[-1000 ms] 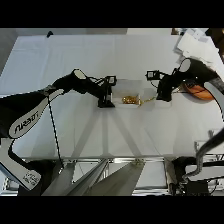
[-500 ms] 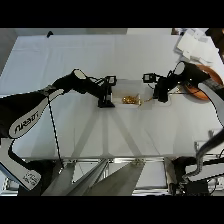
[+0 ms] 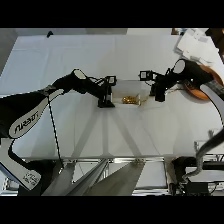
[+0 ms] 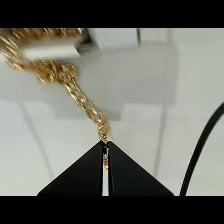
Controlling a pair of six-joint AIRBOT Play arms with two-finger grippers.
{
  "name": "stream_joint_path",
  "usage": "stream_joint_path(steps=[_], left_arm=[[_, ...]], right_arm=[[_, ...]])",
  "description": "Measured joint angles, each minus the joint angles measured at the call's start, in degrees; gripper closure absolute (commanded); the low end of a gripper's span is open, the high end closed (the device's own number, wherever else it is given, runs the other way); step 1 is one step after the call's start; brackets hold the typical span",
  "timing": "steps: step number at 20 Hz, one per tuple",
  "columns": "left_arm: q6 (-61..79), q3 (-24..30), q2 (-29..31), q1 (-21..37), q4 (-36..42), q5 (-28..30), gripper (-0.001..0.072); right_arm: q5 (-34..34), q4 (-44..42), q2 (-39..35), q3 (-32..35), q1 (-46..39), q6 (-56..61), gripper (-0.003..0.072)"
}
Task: Fold the box and place the chain.
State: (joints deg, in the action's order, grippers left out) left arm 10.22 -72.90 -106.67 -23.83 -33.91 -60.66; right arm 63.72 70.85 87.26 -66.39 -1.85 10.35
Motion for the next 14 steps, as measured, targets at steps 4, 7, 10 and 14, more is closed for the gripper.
stream_joint_path(steps=[4, 7, 10, 14], left_arm=[[0.0, 0.0, 0.0, 0.0, 0.0, 0.0, 0.0432], [0.0, 0.0, 0.0, 0.0, 0.0, 0.0, 0.0432], [0.0, 0.0, 0.0, 0.0, 0.0, 0.0, 0.0432], [-0.02, 0.0, 0.0, 0.0, 0.0, 0.0, 0.0432]], right_arm=[[2.1, -4.68, -6.51, 0.02, 1.33, 2.62, 0.0678], [3.56, -8.44, -10.97, 0.02, 2.95, 3.98, 0.0678], [3.67, -12.7, -14.51, 0.0, 5.31, 5.11, 0.0678], [1.11, -17.55, -16.26, 0.02, 9.16, 5.81, 0.0678]])
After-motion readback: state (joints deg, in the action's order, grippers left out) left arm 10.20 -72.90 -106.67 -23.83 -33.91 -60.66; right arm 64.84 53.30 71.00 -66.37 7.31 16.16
